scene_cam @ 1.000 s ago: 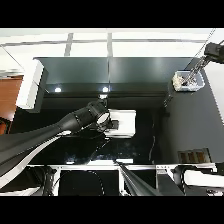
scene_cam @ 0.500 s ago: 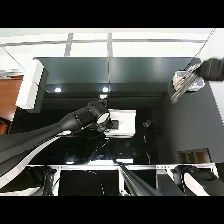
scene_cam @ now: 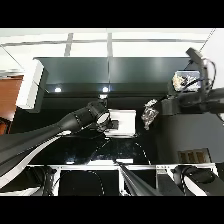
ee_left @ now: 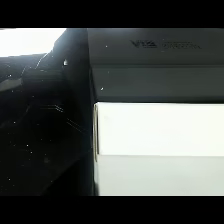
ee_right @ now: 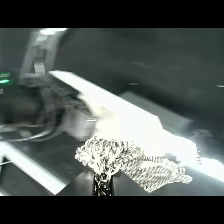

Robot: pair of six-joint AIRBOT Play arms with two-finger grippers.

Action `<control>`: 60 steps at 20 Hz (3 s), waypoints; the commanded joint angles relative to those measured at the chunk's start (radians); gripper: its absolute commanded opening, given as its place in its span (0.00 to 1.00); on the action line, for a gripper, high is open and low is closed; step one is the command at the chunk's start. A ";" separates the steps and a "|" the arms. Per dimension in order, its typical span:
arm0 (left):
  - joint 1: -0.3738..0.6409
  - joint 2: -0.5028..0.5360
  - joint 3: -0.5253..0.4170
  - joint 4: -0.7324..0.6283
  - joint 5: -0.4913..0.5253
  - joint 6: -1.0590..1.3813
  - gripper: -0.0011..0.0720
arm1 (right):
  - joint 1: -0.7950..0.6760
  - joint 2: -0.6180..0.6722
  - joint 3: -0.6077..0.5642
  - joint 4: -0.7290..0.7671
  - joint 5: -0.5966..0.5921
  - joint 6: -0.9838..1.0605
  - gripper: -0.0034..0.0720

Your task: Fold the box and place the chain.

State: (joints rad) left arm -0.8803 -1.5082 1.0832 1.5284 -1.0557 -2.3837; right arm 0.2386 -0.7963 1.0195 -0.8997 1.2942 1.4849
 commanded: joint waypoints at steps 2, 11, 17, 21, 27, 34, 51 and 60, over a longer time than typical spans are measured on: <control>0.001 0.000 0.000 0.000 0.000 0.000 0.05 | 0.091 0.002 -0.038 0.110 -0.117 0.003 0.05; 0.001 0.000 0.000 0.001 0.000 0.000 0.05 | 0.167 -0.106 -0.118 0.075 -0.206 0.003 0.06; 0.001 0.000 0.000 0.001 0.000 0.000 0.05 | 0.169 -0.184 -0.236 0.079 -0.301 0.002 0.06; 0.001 0.000 0.000 0.001 0.000 0.000 0.05 | 0.169 -0.210 -0.236 0.076 -0.310 0.000 0.38; 0.001 0.000 0.000 0.000 0.000 0.000 0.05 | 0.032 -0.179 -0.233 -0.082 -0.146 0.000 0.41; 0.005 0.005 0.008 -0.050 0.013 -0.005 0.38 | -0.066 -0.096 -0.233 -0.178 -0.049 -0.016 0.41; 0.620 0.517 -0.503 -0.708 0.011 1.380 0.81 | -0.066 -0.096 -0.234 -0.239 -0.043 -0.016 0.41; 0.539 0.386 -0.547 -0.886 0.230 2.636 0.99 | -0.066 -0.096 -0.234 -0.237 -0.048 0.032 0.41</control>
State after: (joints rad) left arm -0.3264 -1.0595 0.5419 0.7311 -0.8982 -0.1345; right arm 0.1726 -0.8932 0.7856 -1.1385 1.2469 1.4929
